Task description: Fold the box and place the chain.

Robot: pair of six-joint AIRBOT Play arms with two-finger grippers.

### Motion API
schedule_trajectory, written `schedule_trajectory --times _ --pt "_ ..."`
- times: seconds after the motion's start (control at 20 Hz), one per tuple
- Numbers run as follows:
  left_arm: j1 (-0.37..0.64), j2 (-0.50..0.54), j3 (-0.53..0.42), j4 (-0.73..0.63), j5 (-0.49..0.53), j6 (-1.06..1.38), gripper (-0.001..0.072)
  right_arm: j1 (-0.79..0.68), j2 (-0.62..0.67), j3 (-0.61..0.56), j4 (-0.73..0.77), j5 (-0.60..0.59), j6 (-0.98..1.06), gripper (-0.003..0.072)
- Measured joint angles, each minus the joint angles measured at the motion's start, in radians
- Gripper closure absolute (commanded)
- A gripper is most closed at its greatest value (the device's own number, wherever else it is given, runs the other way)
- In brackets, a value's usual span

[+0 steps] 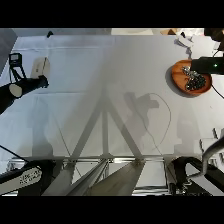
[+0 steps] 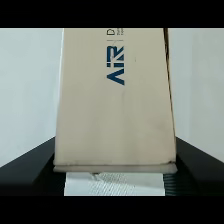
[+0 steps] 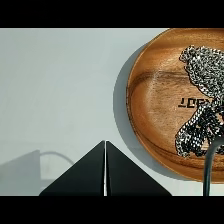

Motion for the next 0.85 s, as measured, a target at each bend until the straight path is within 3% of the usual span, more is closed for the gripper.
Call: schedule_trajectory --times 0.15,0.2,0.3,0.35,0.6,0.85 --pt "0.0 -0.07 -0.003 -0.002 0.021 -0.003 0.0663 0.0 0.0 0.0 0.0 0.0 0.0 0.0677" --pt "0.0 -0.086 -0.004 -0.002 0.021 -0.003 0.0573 0.0 0.0 0.0 0.0 0.0 0.0 0.0677" --pt "0.0 -0.103 -0.005 -0.005 0.019 -0.005 0.0187 0.0 0.0 0.0 0.0 0.0 0.0 0.0677" --pt "0.0 -0.109 -0.005 -0.005 0.021 -0.006 0.0077 0.0 0.0 0.0 0.0 0.0 0.0 0.0677" --pt "0.0 -0.101 -0.006 0.001 -0.034 -0.002 0.0061 0.0 0.0 0.0 0.0 0.0 0.0 0.0677" --pt "-0.001 -0.019 -0.006 0.0 -0.074 -0.003 0.0066 0.0 0.0 0.0 0.0 0.0 0.0 0.0677"
